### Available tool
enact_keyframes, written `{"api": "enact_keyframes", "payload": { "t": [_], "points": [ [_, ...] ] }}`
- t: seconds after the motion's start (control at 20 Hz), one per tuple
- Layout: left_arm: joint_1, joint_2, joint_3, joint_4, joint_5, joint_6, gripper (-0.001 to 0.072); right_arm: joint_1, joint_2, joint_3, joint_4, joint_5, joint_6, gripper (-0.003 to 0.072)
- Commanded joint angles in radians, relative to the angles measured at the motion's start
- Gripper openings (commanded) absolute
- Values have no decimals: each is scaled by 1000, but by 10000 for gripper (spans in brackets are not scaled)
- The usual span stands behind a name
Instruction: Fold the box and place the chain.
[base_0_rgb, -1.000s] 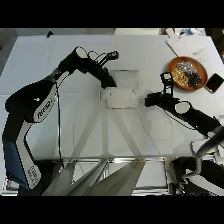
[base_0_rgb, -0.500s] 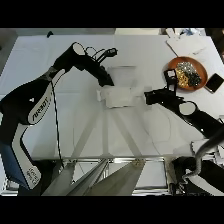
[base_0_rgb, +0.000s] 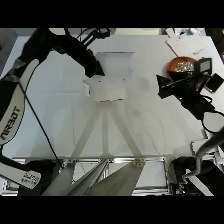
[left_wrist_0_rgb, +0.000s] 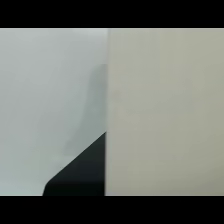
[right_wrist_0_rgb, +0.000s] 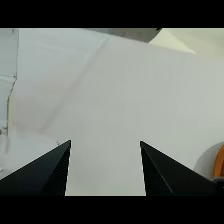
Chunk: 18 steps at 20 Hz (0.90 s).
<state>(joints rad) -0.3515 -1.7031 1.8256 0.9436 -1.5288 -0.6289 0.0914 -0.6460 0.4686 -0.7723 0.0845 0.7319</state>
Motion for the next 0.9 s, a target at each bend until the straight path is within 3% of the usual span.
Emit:
{"api": "enact_keyframes", "payload": {
  "t": [0.0, 0.15, 0.35, 0.6, 0.85],
  "points": [
    [-27, 161, -108, 16, -16, -26, -7, 0, 59, 1, -14, -19, 0, 455],
    [-32, 251, -321, 5, 71, -1, -4, 0, 59, 1, -14, -18, 1, 455],
    [-37, 226, -513, -104, 271, 161, 1, 0, 56, 1, -13, -18, 1, 455],
    [-37, 75, -522, -222, 317, 272, 5, 0, 56, 1, -14, -18, 1, 455],
    [-37, -37, -522, -225, 323, 456, 0, 0, 56, 1, -13, -18, 1, 450]
  ]
}}
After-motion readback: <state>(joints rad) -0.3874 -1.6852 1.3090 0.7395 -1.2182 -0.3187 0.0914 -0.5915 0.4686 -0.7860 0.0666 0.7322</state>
